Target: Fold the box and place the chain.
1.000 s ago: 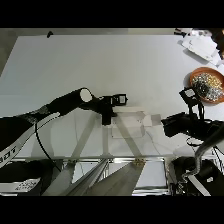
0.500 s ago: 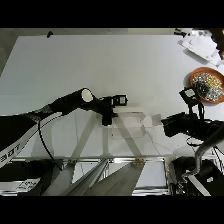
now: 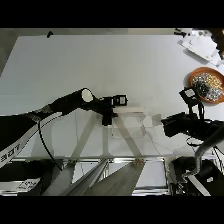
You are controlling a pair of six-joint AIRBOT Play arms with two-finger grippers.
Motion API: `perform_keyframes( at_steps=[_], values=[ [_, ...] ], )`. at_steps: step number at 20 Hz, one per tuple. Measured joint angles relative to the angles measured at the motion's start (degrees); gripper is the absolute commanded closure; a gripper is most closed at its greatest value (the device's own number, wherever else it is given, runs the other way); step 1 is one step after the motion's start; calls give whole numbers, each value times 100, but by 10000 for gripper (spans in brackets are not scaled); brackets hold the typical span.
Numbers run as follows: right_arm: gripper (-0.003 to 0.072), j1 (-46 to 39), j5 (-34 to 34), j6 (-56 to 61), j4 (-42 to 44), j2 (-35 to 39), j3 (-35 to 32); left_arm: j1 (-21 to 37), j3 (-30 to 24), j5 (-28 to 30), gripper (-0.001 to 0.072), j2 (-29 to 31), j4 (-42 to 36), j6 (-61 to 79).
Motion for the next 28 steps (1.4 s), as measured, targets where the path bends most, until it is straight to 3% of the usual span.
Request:
perform_keyframes(
  at_steps=[18, 26, 27, 28],
  values=[
    [374, 0, 7, -92, 11, 0, 0, 4, 0, -70, 697, 50, 317, -286],
    [373, 0, 195, -1878, 428, 0, 0, 2, -2, -70, 697, 63, 319, -302],
    [350, 0, 262, -2247, 472, 0, 0, 2, -2, -70, 697, 63, 317, -302],
    [280, 0, 330, -2680, 520, 0, 0, 2, -2, -70, 697, 63, 315, -302]
  ],
)
